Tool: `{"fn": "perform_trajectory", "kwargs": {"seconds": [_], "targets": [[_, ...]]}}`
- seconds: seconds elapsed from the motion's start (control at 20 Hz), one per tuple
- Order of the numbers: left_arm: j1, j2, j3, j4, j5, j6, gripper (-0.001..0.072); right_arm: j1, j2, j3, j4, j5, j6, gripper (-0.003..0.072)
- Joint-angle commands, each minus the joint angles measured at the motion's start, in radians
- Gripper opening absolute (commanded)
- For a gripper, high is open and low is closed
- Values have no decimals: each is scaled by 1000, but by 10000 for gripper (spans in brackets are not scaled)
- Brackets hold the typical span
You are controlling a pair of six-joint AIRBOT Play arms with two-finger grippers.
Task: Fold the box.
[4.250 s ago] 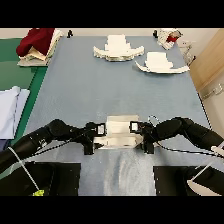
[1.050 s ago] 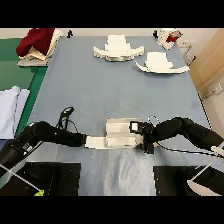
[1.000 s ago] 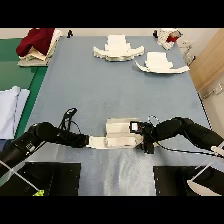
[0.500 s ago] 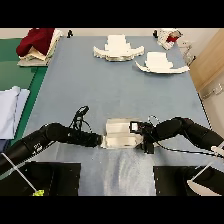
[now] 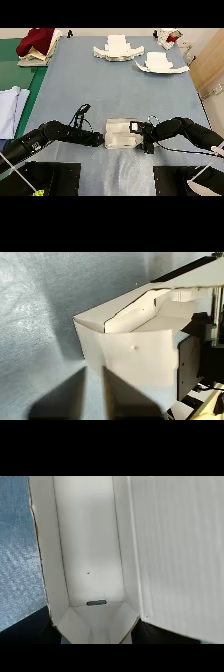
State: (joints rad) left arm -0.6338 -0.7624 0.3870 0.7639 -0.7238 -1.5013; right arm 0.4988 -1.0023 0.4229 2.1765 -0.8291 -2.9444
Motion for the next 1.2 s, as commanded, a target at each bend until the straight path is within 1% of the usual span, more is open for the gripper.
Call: {"fn": "perform_trajectory", "kwargs": {"seconds": [0.0, 0.05, 0.3, 0.35, 0.55, 0.7, 0.8, 0.85, 0.95, 1.05, 1.15], "targets": [[0, 1, 23, -1, -14, -5, 387, 1, 0, 0, 0, 0, 0, 450], [0, 1, 25, -2, -18, -6, 344, 1, 0, 0, 0, 0, 0, 450], [-1, 1, 24, -6, 3, -6, 344, 1, 0, 0, 0, 0, 0, 449], [-1, 1, 24, -24, 16, -6, 367, 1, 0, 0, 0, 0, 0, 450], [-3, -4, 25, -50, 5, -39, 371, 1, 0, 0, 0, 0, 0, 450], [-45, -14, 27, -45, 30, -101, 369, 1, 0, 0, 0, 0, 0, 450], [-90, -29, 29, -28, 83, -157, 369, 1, 0, 0, 0, 0, 0, 450], [-114, -42, 37, 4, 103, -201, 368, 1, 0, 0, 0, 0, 0, 449], [-154, -79, 74, 105, 101, -305, 358, 1, 0, 0, 0, 0, 0, 450], [-193, -126, 124, 221, 78, -420, 358, 1, 0, 0, 0, 0, 0, 450], [-230, -171, 174, 340, 30, -546, 358, 1, 0, 0, 0, 0, 0, 450]]}}
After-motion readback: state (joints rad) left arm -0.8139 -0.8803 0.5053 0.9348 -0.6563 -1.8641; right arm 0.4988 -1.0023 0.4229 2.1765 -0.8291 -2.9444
